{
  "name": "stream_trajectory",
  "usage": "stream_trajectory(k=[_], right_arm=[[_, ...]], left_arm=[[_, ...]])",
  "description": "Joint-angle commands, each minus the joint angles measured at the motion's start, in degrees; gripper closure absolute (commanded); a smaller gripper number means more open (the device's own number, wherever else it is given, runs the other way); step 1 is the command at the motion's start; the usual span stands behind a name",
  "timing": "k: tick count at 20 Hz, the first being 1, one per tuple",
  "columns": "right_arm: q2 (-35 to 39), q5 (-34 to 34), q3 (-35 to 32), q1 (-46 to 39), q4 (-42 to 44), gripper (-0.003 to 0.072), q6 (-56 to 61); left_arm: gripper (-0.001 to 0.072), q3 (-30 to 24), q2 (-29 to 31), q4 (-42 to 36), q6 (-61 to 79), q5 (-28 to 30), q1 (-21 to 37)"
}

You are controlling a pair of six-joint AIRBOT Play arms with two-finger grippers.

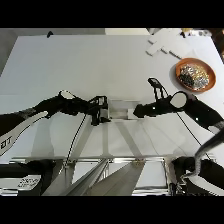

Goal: Fold the box and place the chain.

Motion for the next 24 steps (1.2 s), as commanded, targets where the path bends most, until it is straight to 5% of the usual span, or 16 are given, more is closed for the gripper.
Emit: stream_trajectory(k=[1, 10, 24], right_arm=[[-1.9, 2.1, 2.4, 4.8, -8.9, 0.0234, 14.3], [-8.3, 6.0, 12.2, 12.2, -12.9, 0.0241, 21.9], [-12.7, 9.7, 12.3, 13.0, -22.3, 0.0290, 32.4]], left_arm=[[0.0641, 0.0, 0.0, 0.0, 0.0, 0.0, 0.0], [0.0641, 0.0, 0.0, 0.0, 0.0, 0.0, 0.0], [0.0641, 0.0, 0.0, 0.0, 0.0, 0.0, 0.0]])
